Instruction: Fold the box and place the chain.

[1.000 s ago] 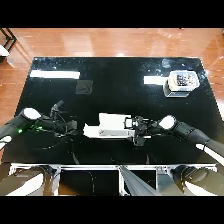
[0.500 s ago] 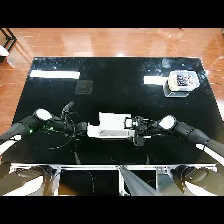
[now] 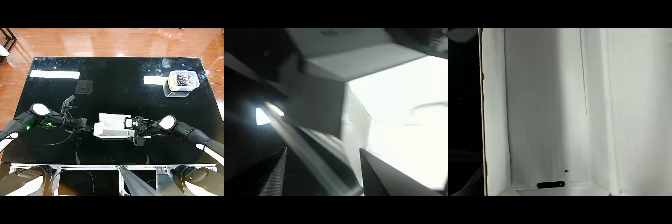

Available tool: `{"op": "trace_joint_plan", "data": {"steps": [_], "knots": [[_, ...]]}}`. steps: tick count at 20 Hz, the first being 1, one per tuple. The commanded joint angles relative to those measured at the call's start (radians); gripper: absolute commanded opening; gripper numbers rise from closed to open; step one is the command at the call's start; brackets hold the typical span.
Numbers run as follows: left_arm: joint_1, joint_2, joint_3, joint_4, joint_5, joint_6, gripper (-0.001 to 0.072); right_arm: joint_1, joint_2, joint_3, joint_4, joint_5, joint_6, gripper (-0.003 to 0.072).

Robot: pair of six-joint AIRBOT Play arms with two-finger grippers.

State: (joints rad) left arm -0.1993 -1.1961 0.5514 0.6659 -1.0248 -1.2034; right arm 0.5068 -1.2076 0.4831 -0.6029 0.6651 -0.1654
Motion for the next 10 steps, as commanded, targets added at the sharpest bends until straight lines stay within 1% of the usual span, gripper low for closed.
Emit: {"op": "trace_joint_plan", "data": {"steps": [1,3,9,10], "knots": [[0.000,0.003,0.011,-0.059,-0.074,0.003,0.0578,0.000,0.000,0.000,0.000,0.000,0.000,0.0537],[-0.011,0.003,0.012,-0.073,-0.091,0.003,0.0578,0.000,0.000,0.000,0.000,0.000,0.000,0.0537],[-0.040,0.003,0.033,-0.076,-0.079,0.003,0.0578,0.000,0.000,0.000,0.000,0.000,0.000,0.0532],[-0.048,0.003,0.037,-0.077,-0.078,0.003,0.0578,0.000,0.000,0.000,0.000,0.001,0.000,0.0394]]}}
